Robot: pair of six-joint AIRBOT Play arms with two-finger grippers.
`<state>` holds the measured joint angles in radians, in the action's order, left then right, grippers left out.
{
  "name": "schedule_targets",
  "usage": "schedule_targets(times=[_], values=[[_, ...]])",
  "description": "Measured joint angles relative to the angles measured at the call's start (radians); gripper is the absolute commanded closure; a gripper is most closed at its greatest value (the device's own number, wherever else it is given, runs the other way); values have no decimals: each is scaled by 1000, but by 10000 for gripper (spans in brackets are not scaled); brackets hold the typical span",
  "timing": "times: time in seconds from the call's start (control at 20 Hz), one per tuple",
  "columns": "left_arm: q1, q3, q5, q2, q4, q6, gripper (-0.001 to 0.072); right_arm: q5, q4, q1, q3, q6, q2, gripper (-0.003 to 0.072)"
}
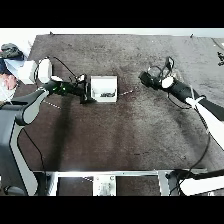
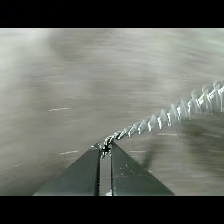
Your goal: Fold the box and place the chain.
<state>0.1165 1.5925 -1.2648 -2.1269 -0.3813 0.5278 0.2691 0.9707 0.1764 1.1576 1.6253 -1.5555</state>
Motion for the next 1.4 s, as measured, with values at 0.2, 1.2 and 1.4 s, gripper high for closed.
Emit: schedule_targets(times=[0.2, 1.2, 1.4], values=[[0, 0, 0, 0, 0, 0, 157, 20, 3, 126, 1, -60, 163, 675], [0, 0, 0, 0, 0, 0, 157, -94, -4, 399, 13, -85, 153, 409], [0, 0, 0, 0, 0, 0, 157, 0, 83, 333, 13, -85, 149, 399]])
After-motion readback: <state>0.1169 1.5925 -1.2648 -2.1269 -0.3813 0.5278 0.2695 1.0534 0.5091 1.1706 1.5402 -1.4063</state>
